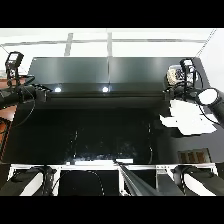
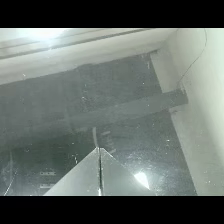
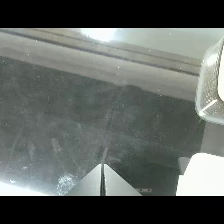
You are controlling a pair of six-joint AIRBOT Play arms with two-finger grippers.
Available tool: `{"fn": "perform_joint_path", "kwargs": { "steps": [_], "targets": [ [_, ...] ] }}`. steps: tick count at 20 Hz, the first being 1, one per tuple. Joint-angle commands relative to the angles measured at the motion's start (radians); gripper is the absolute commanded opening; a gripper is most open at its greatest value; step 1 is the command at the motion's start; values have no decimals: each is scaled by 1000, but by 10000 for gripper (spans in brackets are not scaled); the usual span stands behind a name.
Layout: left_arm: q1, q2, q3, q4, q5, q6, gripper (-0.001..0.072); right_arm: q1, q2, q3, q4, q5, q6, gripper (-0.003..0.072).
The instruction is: Fold the box and place the chain.
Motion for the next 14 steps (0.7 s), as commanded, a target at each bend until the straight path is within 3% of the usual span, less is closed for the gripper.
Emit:
{"fn": "perform_joint_path", "kwargs": {
  "steps": [1,11,14],
  "targets": [
    [-1,0,0,0,0,0,24,-1,0,0,0,0,0,15],
    [-1,0,0,0,1,0,24,0,0,0,0,0,0,15],
    [-2,-1,0,0,63,0,24,0,0,0,0,0,0,15]
  ]
}}
